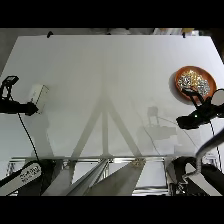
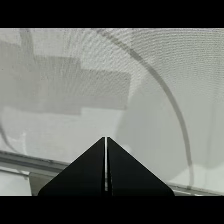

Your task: Fold the box and place the chain.

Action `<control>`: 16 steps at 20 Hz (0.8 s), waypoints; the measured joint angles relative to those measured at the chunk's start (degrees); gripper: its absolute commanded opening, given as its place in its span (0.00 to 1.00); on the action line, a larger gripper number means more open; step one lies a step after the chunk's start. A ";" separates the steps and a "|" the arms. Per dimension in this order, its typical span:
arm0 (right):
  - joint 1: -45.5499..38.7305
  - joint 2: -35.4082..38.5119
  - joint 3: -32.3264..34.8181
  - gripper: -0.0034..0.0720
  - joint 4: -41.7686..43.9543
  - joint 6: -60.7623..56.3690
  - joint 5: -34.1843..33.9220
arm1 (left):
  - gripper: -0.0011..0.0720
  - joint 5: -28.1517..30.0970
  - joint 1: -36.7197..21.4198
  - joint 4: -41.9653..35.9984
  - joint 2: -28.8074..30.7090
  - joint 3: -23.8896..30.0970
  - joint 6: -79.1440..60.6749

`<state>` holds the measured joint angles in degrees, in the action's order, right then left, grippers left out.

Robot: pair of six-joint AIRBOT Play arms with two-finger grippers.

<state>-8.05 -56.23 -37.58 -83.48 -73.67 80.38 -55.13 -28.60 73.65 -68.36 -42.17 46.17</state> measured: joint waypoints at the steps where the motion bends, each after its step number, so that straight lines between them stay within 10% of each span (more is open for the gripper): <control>1: -0.02 0.00 0.00 0.06 0.00 0.00 0.00 | 0.97 -0.26 0.02 0.83 0.20 0.00 0.48; 8: -0.02 0.00 0.00 0.06 0.00 0.00 0.00 | 0.96 -1.31 2.71 3.63 9.05 0.00 1.66; 12: -0.02 0.00 0.00 0.06 0.02 0.00 0.00 | 0.01 -2.38 8.11 3.76 18.64 0.00 1.84; 16: -0.02 0.00 0.00 0.06 0.00 0.00 0.00 | 0.02 -7.21 14.40 2.14 27.80 0.00 2.78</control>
